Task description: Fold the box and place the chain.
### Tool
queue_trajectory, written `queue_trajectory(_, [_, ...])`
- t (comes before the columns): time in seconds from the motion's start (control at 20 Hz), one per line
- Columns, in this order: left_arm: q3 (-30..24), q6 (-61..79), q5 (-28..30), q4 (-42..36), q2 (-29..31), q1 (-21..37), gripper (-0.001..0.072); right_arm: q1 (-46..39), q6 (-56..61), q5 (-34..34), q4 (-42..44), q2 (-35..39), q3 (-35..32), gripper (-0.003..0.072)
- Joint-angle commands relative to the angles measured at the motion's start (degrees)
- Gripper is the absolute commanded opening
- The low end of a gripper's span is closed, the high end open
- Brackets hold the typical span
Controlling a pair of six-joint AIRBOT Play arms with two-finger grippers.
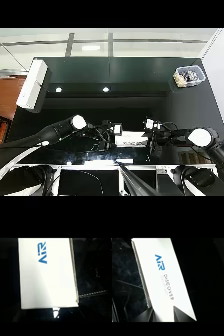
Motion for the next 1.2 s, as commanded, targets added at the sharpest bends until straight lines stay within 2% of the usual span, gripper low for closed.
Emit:
queue_trajectory(0.0, [0.0, 0.0, 0.0, 0.0, 0.0, 0.0, 0.0401, 0.1, 0.1, 1.8, -0.1, -0.2, 0.0, 0.0347])
queue_trajectory(0.55, [0.0, 0.0, 0.0, 0.0, 0.0, 0.0, 0.0401, 0.0, 0.1, 1.4, -0.3, -0.2, 1.1, 0.0350])
queue_trajectory(0.9, [0.0, 0.0, -0.1, 0.0, 0.0, 0.0, 0.0401, 0.0, 0.1, -1.5, -2.1, -0.2, 2.5, 0.0351])
queue_trajectory(0.95, [0.0, 0.0, -0.1, 0.0, 0.0, 0.0, 0.0401, 0.0, 0.1, -1.4, -2.0, -0.2, 2.6, 0.0369])
queue_trajectory(1.0, [0.0, 0.0, -0.1, 0.0, 0.0, 0.0, 0.0401, 0.0, 0.2, -1.4, -2.0, -0.2, 2.6, 0.0487])
queue_trajectory(1.05, [0.0, 0.0, -0.1, 0.0, 0.0, 0.0, 0.0401, 0.0, 0.7, -1.4, -2.1, -0.2, 2.6, 0.0513])
queue_trajectory(1.1, [0.0, 0.0, -0.1, 0.0, 0.0, 0.0, 0.0401, 0.0, 0.9, -1.4, -2.1, -0.2, 2.6, 0.0512])
queue_trajectory(1.15, [0.0, 0.0, -0.1, 0.0, 0.0, 0.0, 0.0401, 0.0, 0.9, -1.4, -2.2, -0.2, 2.6, 0.0464])
